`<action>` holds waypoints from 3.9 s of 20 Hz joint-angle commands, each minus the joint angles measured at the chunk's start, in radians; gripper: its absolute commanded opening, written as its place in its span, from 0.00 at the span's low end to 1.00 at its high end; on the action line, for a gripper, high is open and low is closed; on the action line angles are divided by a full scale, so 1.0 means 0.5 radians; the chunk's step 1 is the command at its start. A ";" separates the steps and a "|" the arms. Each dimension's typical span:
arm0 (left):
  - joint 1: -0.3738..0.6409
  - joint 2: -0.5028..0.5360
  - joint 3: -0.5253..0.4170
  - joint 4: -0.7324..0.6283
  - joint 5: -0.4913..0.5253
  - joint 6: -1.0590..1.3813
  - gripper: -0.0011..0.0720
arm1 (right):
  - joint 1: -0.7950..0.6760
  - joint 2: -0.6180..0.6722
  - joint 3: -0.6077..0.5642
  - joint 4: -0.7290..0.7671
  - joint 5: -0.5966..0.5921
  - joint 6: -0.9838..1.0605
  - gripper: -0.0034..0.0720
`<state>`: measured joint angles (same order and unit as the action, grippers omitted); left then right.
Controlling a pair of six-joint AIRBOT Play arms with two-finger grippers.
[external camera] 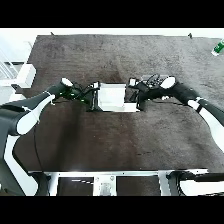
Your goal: Fold the box and place the chain.
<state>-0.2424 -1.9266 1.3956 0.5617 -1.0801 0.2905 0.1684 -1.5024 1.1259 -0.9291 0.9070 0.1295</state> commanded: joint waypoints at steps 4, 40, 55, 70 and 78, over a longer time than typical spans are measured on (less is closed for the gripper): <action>0.000 0.001 0.001 0.005 -0.004 0.004 0.67 | -0.320 0.200 0.001 -0.051 0.195 1.074 0.06; 0.000 0.001 0.001 0.005 -0.004 0.004 0.67 | -0.053 -0.059 -0.066 0.537 0.109 1.677 0.44; 0.000 0.001 0.001 0.005 -0.004 0.002 0.67 | 0.065 -0.160 0.018 0.326 0.050 1.897 0.54; 0.000 0.001 0.001 0.005 -0.004 -0.005 0.67 | 0.383 -0.407 0.465 -0.535 0.241 2.954 0.62; 0.000 0.001 0.001 0.005 -0.004 -0.005 0.67 | 0.481 -0.407 0.706 -0.985 0.516 3.494 0.65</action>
<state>-0.2424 -1.9266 1.3956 0.5640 -1.0824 0.2882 0.3893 -1.7046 1.4502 -1.3159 1.1156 1.7485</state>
